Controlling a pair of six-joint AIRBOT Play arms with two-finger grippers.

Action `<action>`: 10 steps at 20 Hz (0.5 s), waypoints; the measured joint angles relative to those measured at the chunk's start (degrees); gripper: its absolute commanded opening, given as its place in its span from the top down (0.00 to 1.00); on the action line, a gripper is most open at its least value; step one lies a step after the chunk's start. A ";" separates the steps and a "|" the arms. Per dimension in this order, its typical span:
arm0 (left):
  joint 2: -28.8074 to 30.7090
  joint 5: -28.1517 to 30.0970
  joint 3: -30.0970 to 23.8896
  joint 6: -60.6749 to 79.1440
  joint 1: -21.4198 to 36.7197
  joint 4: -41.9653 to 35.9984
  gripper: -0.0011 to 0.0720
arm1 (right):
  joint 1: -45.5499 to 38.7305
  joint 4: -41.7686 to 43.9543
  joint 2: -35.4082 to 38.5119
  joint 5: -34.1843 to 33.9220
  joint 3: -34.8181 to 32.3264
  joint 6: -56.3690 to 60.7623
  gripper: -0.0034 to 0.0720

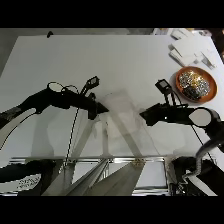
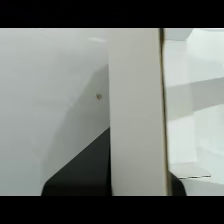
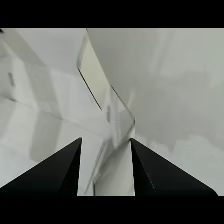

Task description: Fold the box and place the chain.

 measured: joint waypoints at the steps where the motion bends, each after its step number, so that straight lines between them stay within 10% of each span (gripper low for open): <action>1: 0.35 0.20 1.79 -0.09 -0.87 2.64 0.98 | 0.00 -0.48 0.79 0.07 1.79 -0.02 0.50; 10: -0.68 9.46 9.46 -3.34 -8.68 17.70 0.98 | -0.04 -14.49 8.79 3.21 10.80 1.55 0.51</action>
